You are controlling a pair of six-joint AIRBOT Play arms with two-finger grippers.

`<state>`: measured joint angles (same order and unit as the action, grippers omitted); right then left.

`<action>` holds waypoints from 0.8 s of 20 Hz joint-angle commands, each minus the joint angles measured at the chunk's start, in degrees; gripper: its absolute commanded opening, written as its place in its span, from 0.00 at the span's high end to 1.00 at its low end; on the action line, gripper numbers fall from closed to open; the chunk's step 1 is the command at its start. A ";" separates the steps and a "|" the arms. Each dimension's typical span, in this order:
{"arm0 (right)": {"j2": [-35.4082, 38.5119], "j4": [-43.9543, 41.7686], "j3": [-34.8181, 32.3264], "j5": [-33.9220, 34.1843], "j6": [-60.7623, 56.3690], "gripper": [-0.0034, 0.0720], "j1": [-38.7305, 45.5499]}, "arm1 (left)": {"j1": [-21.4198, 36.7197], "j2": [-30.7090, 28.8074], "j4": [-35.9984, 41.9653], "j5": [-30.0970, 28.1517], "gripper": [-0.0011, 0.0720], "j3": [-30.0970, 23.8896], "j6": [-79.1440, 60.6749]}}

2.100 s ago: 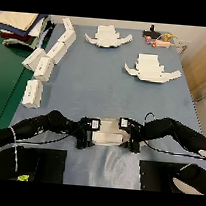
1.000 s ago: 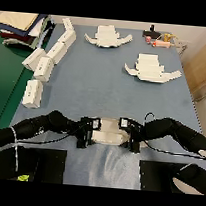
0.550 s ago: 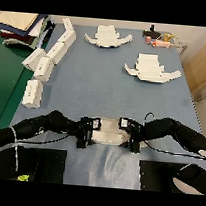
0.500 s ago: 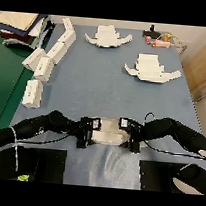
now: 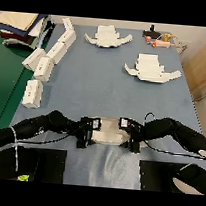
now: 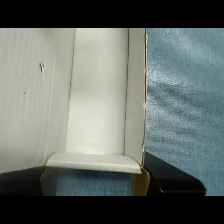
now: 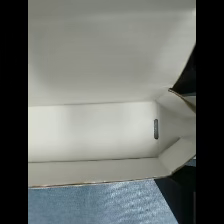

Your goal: Fold the box.

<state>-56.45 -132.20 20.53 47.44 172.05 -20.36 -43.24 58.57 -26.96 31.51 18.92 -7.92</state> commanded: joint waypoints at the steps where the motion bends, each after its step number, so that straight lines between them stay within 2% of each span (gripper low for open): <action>1: -0.04 -0.24 -0.02 0.00 0.00 0.27 0.02 | 0.00 0.02 0.00 -0.02 0.28 0.07 -0.02; 5: -0.02 -0.17 0.00 -0.48 -0.07 0.25 0.02 | 0.02 0.02 0.00 -0.02 0.28 0.07 -0.02; 6: -0.02 -0.17 0.17 -0.44 -0.07 0.01 0.02 | 0.00 0.02 0.00 -0.02 0.28 0.07 -0.02; 11: 1.92 3.30 1.81 0.90 -3.17 0.02 0.02 | 0.00 0.02 0.00 -0.02 0.28 0.07 -0.02; 16: 8.52 19.50 3.15 4.52 -18.75 0.02 0.04 | 0.00 0.02 0.00 -0.02 0.28 0.07 -0.02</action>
